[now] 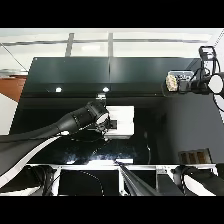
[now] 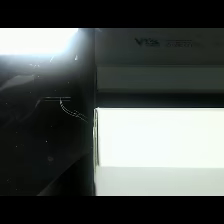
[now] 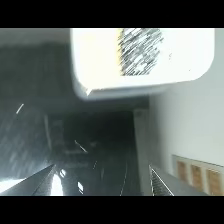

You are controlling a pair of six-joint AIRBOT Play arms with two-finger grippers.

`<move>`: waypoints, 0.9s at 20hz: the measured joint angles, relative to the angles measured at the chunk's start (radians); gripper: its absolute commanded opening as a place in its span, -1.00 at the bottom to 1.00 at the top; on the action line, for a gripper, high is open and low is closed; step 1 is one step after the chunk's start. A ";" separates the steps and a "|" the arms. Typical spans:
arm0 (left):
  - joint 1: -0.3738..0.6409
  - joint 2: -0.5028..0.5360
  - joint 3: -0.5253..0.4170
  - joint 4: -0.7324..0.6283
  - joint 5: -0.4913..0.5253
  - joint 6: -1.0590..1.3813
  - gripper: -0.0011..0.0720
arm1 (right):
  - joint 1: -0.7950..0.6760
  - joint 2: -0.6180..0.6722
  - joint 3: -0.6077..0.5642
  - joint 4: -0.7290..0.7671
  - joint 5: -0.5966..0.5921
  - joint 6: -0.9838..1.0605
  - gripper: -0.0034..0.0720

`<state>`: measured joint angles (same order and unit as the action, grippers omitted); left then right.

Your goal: Fold the box and place the chain.

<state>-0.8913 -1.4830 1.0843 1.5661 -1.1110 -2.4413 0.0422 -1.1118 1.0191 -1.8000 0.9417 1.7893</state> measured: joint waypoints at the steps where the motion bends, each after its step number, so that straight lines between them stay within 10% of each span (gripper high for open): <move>1: 0.000 0.000 0.000 0.000 0.000 0.000 -0.90 | -0.029 -0.033 0.010 0.027 -0.029 -0.001 0.97; 10: 0.000 0.000 0.000 -0.010 0.000 0.000 -0.90 | -0.166 -0.503 0.425 0.335 0.031 0.074 0.50; 18: 0.000 0.000 0.000 -0.015 -0.022 0.000 -0.90 | -0.189 -0.679 0.608 0.407 0.143 0.296 0.50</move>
<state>-0.8913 -1.4830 1.0843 1.5509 -1.1332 -2.4416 -0.1471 -1.7908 1.6272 -1.3933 1.0847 2.0853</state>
